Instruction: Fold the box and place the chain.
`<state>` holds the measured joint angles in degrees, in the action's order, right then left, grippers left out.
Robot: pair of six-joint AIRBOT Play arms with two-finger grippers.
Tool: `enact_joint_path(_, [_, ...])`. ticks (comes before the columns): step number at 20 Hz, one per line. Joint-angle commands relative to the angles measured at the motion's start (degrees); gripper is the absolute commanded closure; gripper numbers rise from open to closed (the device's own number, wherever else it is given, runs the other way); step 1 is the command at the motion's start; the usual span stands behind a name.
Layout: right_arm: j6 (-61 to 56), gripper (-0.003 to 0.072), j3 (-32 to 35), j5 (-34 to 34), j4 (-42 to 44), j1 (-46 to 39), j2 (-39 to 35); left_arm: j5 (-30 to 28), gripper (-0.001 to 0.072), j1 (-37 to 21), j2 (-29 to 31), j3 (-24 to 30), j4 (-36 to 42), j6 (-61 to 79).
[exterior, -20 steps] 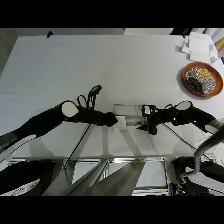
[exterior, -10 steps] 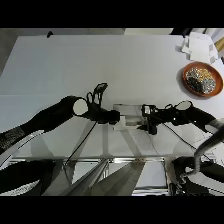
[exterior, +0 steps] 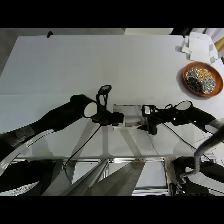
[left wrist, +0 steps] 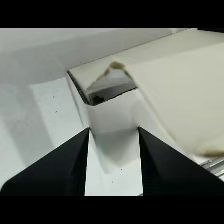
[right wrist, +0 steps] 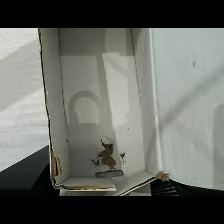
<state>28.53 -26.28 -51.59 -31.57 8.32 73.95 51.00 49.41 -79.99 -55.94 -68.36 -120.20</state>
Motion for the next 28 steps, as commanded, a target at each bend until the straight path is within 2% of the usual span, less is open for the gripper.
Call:
enact_joint_path(1, [-0.2, 0.039, 0.0, -0.1, 0.1, 0.0, 0.0, 3.2, 0.0376, 1.7, -3.0, -4.2, -5.5, -6.1])
enact_joint_path(7, [-0.2, 0.039, 0.0, -0.1, 0.1, 0.0, 0.0, 7.3, 0.0376, 1.7, -3.5, -5.9, -10.4, -11.3])
enact_joint_path(10, [-0.2, 0.039, 0.0, -0.1, 0.1, 0.0, 0.0, 9.1, 0.0376, 1.6, -3.8, -6.8, -10.3, -12.4])
enact_joint_path(15, [-0.1, 0.039, 0.0, -0.1, 0.1, 0.0, 0.0, 19.9, 0.0377, 1.5, -9.9, -16.6, -11.2, -12.3])
enact_joint_path(18, [-0.2, 0.039, 0.0, -0.1, 0.1, 0.0, 0.0, 18.1, 0.0383, 2.2, -11.9, -17.9, -9.7, -13.6])
enact_joint_path(25, [-0.2, 0.039, 0.0, -0.1, 0.1, 0.0, 0.0, 18.2, 0.0384, 2.8, -15.2, -17.9, -10.2, -14.0])
enact_joint_path(28, [-0.2, 0.039, 0.0, -0.1, 0.1, 0.0, 0.0, 18.2, 0.0384, 3.0, -15.9, -17.9, -11.6, -18.7])
